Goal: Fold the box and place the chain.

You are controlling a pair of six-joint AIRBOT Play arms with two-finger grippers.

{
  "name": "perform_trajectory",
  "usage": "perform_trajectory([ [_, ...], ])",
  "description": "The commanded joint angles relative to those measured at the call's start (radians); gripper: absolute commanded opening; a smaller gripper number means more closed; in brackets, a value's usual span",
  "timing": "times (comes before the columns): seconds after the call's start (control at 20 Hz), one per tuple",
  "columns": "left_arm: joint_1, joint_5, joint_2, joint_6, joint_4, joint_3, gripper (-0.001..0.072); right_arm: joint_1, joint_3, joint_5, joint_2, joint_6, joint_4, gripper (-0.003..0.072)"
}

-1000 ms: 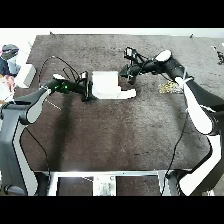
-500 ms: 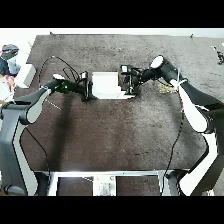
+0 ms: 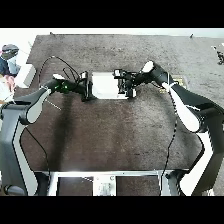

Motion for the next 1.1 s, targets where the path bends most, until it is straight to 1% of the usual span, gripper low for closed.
perform_trajectory([
  [0.0,0.000,0.000,0.000,0.000,0.000,0.000,0.0277,0.010,0.000,0.027,-0.002,0.000,0.062,0.0192],
  [0.25,0.000,0.000,0.000,0.000,0.000,0.000,0.0277,0.010,0.000,-0.001,-0.023,0.000,0.142,0.0193],
  [0.35,0.000,0.000,0.000,0.000,0.000,0.000,0.0277,0.010,0.000,-0.018,-0.029,0.000,0.150,0.0194],
  [0.4,0.000,0.000,0.000,0.000,0.000,0.000,0.0277,0.010,0.000,-0.026,-0.030,0.000,0.151,0.0259],
  [0.45,0.000,0.000,0.000,0.000,0.000,0.000,0.0277,0.010,0.000,-0.030,-0.030,0.000,0.151,0.0394],
  [0.5,0.000,0.000,0.000,0.000,0.000,0.000,0.0277,0.010,0.000,-0.030,-0.030,0.000,0.150,0.0427],
  [0.65,0.000,0.000,0.000,0.000,0.000,0.000,0.0278,0.010,0.000,-0.029,-0.030,0.000,0.150,0.0430],
  [0.7,0.000,0.000,0.000,0.000,0.000,0.000,0.0278,0.010,0.000,-0.029,-0.030,0.000,0.150,0.0495],
  [0.75,0.000,0.000,0.000,0.000,0.000,0.000,0.0277,0.010,0.000,-0.030,-0.030,-0.002,0.149,0.0715],
  [0.95,0.000,0.000,0.000,0.000,0.000,0.000,0.0277,0.008,0.000,-0.029,-0.029,0.016,0.087,0.0705],
  [1.0,0.000,0.000,0.000,0.000,0.000,0.000,0.0277,0.006,0.000,-0.028,-0.026,0.034,0.080,0.0554],
  [1.05,0.000,0.000,0.000,0.000,0.000,0.000,0.0277,0.002,0.000,-0.019,-0.019,0.061,0.072,0.0347],
])
